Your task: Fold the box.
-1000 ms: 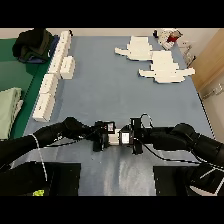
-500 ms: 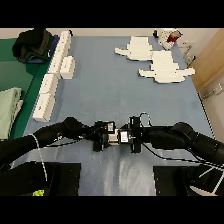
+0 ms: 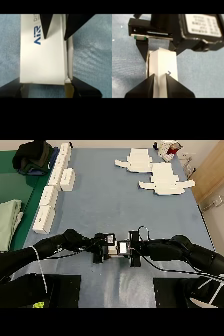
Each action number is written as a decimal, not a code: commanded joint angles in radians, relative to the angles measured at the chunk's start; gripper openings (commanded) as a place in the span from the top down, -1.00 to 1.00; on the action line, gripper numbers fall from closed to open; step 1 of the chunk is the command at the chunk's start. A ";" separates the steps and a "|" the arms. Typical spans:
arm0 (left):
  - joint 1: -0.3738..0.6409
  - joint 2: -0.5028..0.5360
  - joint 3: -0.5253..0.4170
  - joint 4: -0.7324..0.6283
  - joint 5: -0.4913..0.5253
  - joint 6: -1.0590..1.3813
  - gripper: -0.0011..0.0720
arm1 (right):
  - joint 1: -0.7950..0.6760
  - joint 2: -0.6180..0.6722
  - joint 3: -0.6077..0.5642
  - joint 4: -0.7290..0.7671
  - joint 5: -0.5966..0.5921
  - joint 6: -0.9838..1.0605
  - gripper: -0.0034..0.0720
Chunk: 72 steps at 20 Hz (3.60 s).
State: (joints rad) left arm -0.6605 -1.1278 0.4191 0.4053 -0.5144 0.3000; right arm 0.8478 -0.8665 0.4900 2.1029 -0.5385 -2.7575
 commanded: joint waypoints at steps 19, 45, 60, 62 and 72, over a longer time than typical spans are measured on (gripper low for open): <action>0.000 0.000 0.001 -0.001 -0.001 -0.001 -0.13 | -0.068 0.238 -0.142 0.201 0.213 0.459 0.77; 0.000 0.000 0.001 -0.001 -0.001 -0.001 -0.13 | 0.101 0.097 -0.321 0.197 0.407 0.697 0.89; 0.000 0.000 0.001 -0.001 -0.001 -0.001 -0.13 | -0.050 0.186 -0.163 0.012 0.178 0.697 0.89; 0.000 0.000 0.001 -0.001 -0.001 -0.001 -0.13 | -0.098 0.186 -0.125 -0.015 0.111 0.695 0.90; 0.000 0.000 0.001 -0.001 -0.001 -0.001 -0.13 | -0.253 0.120 -0.015 0.222 -0.192 0.288 0.90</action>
State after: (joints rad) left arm -0.6609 -1.1278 0.4191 0.4042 -0.5156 0.2993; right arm 0.6136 -0.7341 0.4873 2.1910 -0.6800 -2.3032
